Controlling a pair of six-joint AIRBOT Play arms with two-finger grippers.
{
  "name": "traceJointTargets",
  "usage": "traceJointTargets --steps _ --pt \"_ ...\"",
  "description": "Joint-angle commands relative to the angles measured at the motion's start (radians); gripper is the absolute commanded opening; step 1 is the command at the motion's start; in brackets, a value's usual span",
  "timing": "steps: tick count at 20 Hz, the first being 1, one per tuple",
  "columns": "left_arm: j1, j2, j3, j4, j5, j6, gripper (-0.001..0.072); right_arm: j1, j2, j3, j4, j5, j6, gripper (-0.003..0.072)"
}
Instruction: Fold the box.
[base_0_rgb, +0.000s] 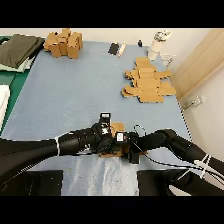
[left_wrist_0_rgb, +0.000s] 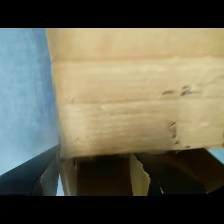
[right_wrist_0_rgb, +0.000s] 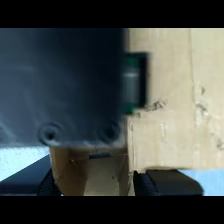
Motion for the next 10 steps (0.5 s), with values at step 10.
traceJointTargets --steps 10 --pt "0.084 0.104 0.0 -0.093 -0.14 0.085 0.059 0.0 0.0 0.001 0.002 0.0 0.005 0.0511"
